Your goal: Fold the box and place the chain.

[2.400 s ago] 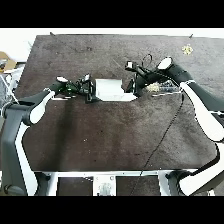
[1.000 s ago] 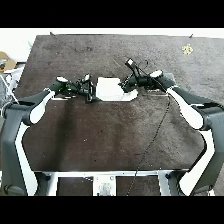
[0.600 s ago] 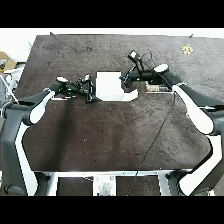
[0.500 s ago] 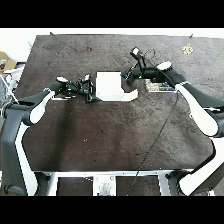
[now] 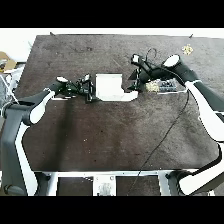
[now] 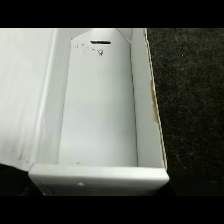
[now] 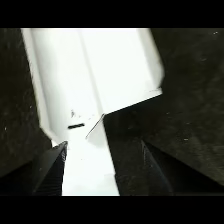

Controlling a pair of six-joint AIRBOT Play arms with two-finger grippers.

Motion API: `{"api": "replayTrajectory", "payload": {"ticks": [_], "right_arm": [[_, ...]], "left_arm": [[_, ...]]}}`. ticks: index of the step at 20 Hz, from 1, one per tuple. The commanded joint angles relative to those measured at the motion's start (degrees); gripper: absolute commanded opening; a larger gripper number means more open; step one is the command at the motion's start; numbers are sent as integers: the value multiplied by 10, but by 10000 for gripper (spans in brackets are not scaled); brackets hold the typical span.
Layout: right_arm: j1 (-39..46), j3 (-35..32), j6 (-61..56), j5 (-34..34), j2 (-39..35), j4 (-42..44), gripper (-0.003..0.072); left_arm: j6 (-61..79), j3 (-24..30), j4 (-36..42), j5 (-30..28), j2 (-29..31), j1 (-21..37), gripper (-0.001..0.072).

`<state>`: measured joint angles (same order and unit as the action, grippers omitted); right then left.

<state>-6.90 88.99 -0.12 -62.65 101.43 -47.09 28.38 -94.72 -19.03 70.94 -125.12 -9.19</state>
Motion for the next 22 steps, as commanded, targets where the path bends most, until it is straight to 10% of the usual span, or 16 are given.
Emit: {"api": "replayTrajectory", "payload": {"ticks": [1,7,17,22], "right_arm": [[-9,0,26,-14,25,-34,516],[-31,0,40,5,36,-67,515],[-33,0,40,37,64,2,212],[-46,0,49,16,76,16,208]], "left_arm": [[0,0,0,0,0,0,224],[0,0,0,0,0,0,224],[0,0,0,0,0,0,224],[0,0,0,0,0,0,224]]}}
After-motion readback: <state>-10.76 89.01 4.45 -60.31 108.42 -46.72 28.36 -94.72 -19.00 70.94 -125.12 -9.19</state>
